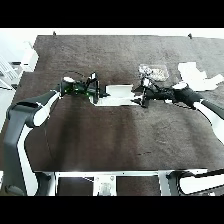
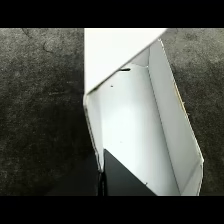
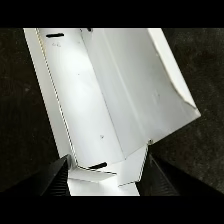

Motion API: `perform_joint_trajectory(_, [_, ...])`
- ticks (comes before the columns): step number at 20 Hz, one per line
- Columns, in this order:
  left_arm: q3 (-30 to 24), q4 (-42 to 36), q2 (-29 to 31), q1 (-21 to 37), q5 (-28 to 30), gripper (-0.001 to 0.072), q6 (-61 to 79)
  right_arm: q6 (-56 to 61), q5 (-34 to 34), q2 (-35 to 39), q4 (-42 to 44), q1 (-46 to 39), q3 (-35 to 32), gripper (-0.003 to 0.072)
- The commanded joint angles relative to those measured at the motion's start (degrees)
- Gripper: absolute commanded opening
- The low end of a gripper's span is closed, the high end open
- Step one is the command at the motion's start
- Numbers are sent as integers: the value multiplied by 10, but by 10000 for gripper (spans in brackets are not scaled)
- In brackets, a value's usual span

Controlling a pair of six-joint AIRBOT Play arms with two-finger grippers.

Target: Fold the box and place the chain.

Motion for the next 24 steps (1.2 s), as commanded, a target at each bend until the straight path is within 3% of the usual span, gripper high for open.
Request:
perform_joint_trajectory(1, [0, 0, 0, 0, 0, 21, 0, -3, 27, -19, 1, -4, 23, 561])
perform_joint_trajectory(11, [0, 0, 0, 0, 0, 21, 0, 0, 108, -83, -31, -14, 91, 560])
perform_joint_trajectory(24, [0, 0, 0, 0, 0, 21, 0, 43, 164, -71, -13, -40, 97, 561])
